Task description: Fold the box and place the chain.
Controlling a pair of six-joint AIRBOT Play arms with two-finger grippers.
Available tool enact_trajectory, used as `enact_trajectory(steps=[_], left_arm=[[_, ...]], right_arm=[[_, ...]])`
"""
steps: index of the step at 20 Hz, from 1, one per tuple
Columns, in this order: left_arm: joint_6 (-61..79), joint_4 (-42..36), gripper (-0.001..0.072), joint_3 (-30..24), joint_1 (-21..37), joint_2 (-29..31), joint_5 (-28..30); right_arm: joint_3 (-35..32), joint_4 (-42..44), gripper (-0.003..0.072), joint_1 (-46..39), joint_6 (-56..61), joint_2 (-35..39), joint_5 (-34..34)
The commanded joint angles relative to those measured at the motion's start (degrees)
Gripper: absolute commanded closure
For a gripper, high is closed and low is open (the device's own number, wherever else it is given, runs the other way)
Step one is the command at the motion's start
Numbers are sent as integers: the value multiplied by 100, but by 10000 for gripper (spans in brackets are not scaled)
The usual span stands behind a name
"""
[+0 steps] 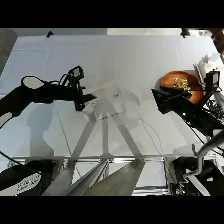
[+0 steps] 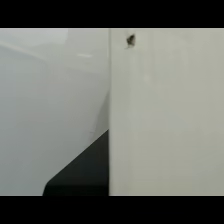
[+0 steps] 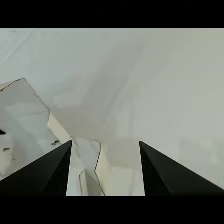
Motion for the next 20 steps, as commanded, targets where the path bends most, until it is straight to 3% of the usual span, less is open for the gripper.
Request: enact_trajectory(steps=[1,5,8,13,20], left_arm=[[361,-544,709,44,2,-417,85],[13,-422,709,844,2,-1010,-691],[179,407,708,1447,0,-1360,-1014],[330,1165,708,1491,-44,-1873,-1436],[1471,1075,707,1495,-645,-2129,-678]], right_arm=[[4,-76,229,4,2,4,-4],[4,-227,229,4,2,0,-13],[4,-345,229,4,2,0,-9],[7,-367,229,4,2,0,-20],[4,-378,230,2,4,0,-22]])
